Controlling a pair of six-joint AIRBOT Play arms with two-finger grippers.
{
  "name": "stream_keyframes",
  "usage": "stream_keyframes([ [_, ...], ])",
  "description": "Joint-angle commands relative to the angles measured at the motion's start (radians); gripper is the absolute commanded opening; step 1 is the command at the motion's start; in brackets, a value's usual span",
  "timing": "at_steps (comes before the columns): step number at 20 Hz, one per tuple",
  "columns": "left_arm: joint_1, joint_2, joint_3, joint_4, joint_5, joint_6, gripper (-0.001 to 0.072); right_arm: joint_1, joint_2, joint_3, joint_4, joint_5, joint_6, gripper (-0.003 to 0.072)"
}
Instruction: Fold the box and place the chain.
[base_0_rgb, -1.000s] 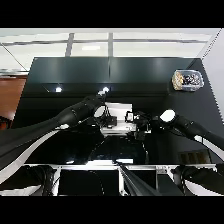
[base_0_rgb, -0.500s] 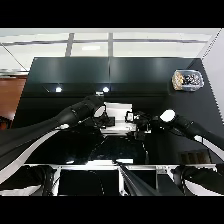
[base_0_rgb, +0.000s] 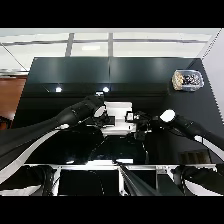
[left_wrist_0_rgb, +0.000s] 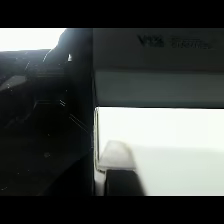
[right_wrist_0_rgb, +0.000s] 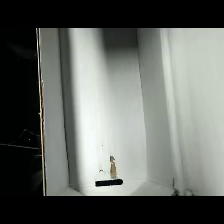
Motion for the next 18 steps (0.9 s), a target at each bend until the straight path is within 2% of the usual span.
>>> stream_keyframes([
  [1, 0.002, 0.000, 0.001, 0.004, -0.006, 0.002, 0.0027, 0.000, 0.040, 0.008, -0.072, 0.011, 0.088, 0.0720],
  [4, 0.002, 0.000, 0.001, 0.004, -0.010, 0.002, 0.0026, -0.003, 0.114, 0.008, -0.203, 0.069, 0.193, 0.0720],
  [9, 0.002, 0.001, 0.001, 0.004, -0.011, 0.002, 0.0027, -0.062, 0.231, 0.008, -0.233, 0.117, 0.256, 0.0720],
  [13, 0.002, 0.001, 0.001, 0.004, -0.011, 0.002, 0.0027, -0.161, 0.245, 0.008, -0.238, 0.166, 0.254, 0.0720],
  [18, 0.002, 0.001, 0.001, 0.005, -0.010, 0.002, 0.0027, -0.158, 0.225, -0.019, -0.254, 0.157, 0.172, 0.0720],
])
